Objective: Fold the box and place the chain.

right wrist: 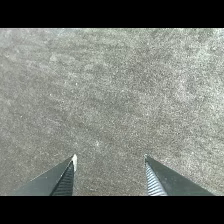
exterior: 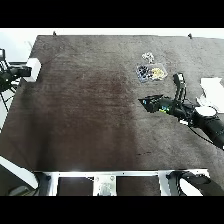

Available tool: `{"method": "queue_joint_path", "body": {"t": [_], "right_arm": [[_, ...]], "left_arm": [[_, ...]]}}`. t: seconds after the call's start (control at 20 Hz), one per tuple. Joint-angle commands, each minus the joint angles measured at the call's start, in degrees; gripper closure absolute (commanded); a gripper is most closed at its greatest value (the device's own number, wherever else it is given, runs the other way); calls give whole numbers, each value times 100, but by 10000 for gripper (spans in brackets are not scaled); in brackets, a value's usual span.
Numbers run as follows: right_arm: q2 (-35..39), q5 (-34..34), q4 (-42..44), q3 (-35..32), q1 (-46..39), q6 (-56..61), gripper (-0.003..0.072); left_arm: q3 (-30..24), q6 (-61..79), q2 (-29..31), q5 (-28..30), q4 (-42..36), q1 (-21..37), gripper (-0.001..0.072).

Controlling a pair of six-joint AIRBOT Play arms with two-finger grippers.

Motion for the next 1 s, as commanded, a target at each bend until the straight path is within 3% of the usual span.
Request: {"method": "queue_joint_path", "body": {"t": [0.0,0.05,0.1,0.15,0.2,0.3,0.45,0.55,0.75,0.95], "right_arm": [[4,7,59,2,4,4,180],[4,7,59,2,4,4,190],[7,7,59,7,4,4,342],[17,4,59,20,4,0,579],[66,2,57,24,4,-9,671],[243,-31,55,24,4,-118,672],[702,-372,-55,22,4,-168,673],[1110,-636,-114,22,4,-166,673],[1794,-1150,-354,15,2,-157,674],[2253,-1231,-1340,-68,0,249,675]], "left_arm": [[24,-15,330,-157,31,7,-7],[24,-96,466,-151,61,7,-6],[22,-221,669,-278,177,7,73],[22,-225,872,-636,282,7,421],[22,-72,1064,-1121,291,7,665],[13,52,1453,-2000,190,-13,694],[-396,96,2253,-2350,-341,-175,696],[-1130,584,3073,-2096,-866,-385,696],[-2863,1818,4708,-844,-1644,-1143,696],[-4581,3578,5901,-667,-3134,-1738,696]]}}
